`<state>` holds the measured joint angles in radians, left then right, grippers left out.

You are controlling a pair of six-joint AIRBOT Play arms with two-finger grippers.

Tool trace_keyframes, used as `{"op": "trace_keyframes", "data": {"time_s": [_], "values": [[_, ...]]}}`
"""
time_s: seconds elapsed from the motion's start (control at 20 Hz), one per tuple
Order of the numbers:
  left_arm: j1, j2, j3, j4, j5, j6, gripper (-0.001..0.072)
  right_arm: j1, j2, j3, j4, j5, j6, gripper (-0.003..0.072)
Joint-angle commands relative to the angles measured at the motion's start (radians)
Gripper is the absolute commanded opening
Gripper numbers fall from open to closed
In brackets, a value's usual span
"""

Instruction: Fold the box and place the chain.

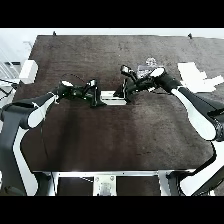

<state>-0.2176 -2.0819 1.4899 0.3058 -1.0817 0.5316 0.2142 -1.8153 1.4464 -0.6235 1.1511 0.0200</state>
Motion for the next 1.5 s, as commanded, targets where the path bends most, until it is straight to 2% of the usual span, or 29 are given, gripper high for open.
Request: {"op": "trace_keyframes", "data": {"time_s": [0.0, 0.05, 0.15, 0.35, 0.5, 0.7, 0.75, 0.8, 0.85, 1.0, 1.2, 1.35, 1.45], "values": [[0.0, 0.001, 0.0, 0.0, 0.0, 0.0, 0.028, 0.001, -0.001, -0.038, -0.006, 0.009, 0.001, 0.0034], [0.0, 0.001, 0.0, 0.0, 0.0, 0.0, 0.0279, 0.001, -0.001, -0.048, -0.005, 0.009, 0.001, 0.0044], [0.0, 0.001, 0.0, 0.0, 0.0, 0.0, 0.0279, 0.0, -0.001, -0.064, -0.005, 0.009, 0.001, 0.0228], [0.0, 0.001, 0.0, 0.0, 0.0, 0.0, 0.0279, -0.007, -0.001, -0.063, 0.039, 0.009, -0.007, 0.0229], [0.0, 0.001, 0.0, 0.0, 0.0, 0.0, 0.0279, -0.031, 0.0, -0.05, 0.171, 0.01, -0.026, 0.0228], [0.0, 0.001, 0.0, 0.0, 0.0, 0.0, 0.0279, -0.057, 0.0, -0.034, 0.319, 0.047, -0.029, 0.0217], [0.0, 0.001, 0.0, 0.0, 0.0, 0.0, 0.0279, -0.06, 0.0, -0.034, 0.32, 0.047, -0.029, 0.0162], [0.0, 0.001, 0.0, 0.0, 0.0, -0.001, 0.0279, -0.06, -0.001, -0.036, 0.317, 0.047, -0.028, 0.006], [0.0, 0.001, 0.0, 0.0, 0.0, 0.0, 0.0279, -0.06, -0.001, -0.043, 0.317, 0.047, -0.025, 0.0028], [0.0, 0.001, 0.0, 0.0, 0.0, 0.0, 0.0279, -0.055, -0.012, -0.085, 0.28, 0.028, 0.032, 0.0017], [0.0, 0.001, 0.0, 0.0, 0.0, -0.001, 0.0279, -0.028, -0.064, -0.087, 0.099, -0.028, 0.206, 0.0017], [0.0, 0.001, 0.0, 0.0, 0.0, 0.0, 0.0279, -0.026, -0.057, -0.067, 0.084, -0.021, 0.238, 0.0016], [0.0, 0.001, 0.0, 0.0, -0.001, 0.0, 0.0279, -0.04, -0.006, -0.036, 0.119, 0.034, 0.226, 0.0016]]}}
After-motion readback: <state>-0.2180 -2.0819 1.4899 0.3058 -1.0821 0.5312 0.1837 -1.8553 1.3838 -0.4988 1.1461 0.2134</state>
